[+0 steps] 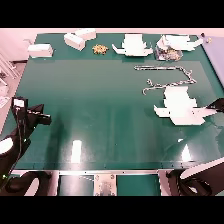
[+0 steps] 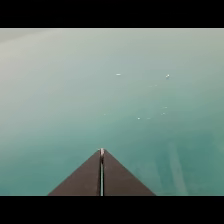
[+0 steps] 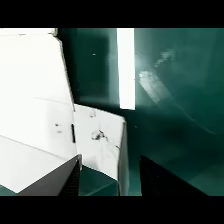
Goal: Fold the box and place the chain.
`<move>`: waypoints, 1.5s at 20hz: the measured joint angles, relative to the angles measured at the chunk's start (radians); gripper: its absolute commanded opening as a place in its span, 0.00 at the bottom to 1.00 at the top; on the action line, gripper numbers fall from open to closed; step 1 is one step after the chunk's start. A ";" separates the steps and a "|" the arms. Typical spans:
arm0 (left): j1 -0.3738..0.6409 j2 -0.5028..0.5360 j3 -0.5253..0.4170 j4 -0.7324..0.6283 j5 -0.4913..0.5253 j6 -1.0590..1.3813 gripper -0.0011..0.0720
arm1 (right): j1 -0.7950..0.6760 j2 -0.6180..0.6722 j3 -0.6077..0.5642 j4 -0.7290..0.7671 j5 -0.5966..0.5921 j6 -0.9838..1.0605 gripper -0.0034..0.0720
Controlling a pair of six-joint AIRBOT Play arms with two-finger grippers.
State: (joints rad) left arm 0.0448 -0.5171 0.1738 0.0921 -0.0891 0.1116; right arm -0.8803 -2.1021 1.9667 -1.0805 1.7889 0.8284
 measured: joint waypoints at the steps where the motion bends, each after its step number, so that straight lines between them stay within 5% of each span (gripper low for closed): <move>1: 0.000 0.000 0.000 0.000 0.000 0.000 0.04 | 0.007 -0.008 0.000 0.001 0.011 0.002 0.61; 9: 0.000 0.000 0.000 0.000 0.000 0.000 0.04 | 0.023 -0.047 -0.002 -0.011 0.044 0.008 0.50; 12: 0.000 0.000 0.000 0.000 0.000 0.000 0.04 | 0.024 -0.062 -0.005 -0.008 0.053 0.009 0.35; 14: 0.000 0.000 0.000 0.000 0.000 0.000 0.04 | 0.025 -0.070 -0.010 -0.008 0.055 0.008 0.07; 22: 0.000 0.000 0.000 0.000 0.000 0.000 0.04 | 0.032 -0.005 -0.075 0.036 0.052 -0.028 0.05; 30: 0.000 0.000 0.000 0.000 0.000 0.000 0.04 | 0.088 0.211 -0.360 0.217 0.055 -0.129 0.05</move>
State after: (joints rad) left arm 0.0448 -0.5171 0.1738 0.0921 -0.0891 0.1120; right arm -0.7921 -1.8912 1.6062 -0.8635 1.8442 0.6994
